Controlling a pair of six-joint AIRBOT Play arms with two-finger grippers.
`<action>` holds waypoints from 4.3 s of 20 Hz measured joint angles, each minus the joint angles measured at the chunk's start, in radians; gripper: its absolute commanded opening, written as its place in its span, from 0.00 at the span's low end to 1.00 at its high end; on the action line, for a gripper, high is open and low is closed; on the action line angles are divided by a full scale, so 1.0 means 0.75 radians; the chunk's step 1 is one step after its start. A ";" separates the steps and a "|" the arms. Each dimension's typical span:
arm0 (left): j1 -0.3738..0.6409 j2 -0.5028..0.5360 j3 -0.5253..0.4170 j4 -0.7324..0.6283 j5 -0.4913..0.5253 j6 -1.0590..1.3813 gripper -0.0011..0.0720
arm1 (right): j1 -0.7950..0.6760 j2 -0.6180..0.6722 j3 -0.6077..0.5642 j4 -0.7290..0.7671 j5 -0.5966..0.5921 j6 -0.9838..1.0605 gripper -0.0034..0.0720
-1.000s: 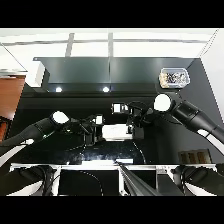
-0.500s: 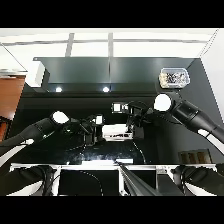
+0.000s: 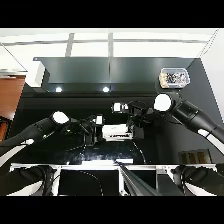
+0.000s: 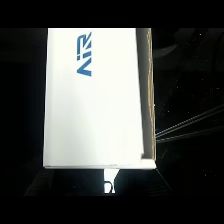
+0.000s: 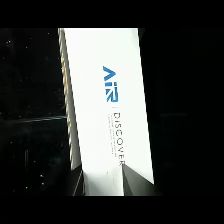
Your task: Fold the box and place the chain.
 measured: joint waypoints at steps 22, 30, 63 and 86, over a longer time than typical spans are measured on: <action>-0.001 0.000 0.000 0.000 0.001 -0.001 0.52 | 0.000 -0.002 -0.039 0.016 -0.007 0.049 0.42; -0.001 0.000 0.000 0.000 0.001 -0.002 0.52 | 0.044 -0.016 -0.035 0.021 -0.048 0.133 0.42; 0.001 0.065 0.000 0.054 0.001 -0.107 0.99 | -0.358 -0.052 -0.158 0.724 0.010 0.628 0.05; -0.219 -0.212 0.541 0.349 -0.226 -0.749 0.98 | -0.775 0.340 -0.111 0.440 0.023 0.748 0.06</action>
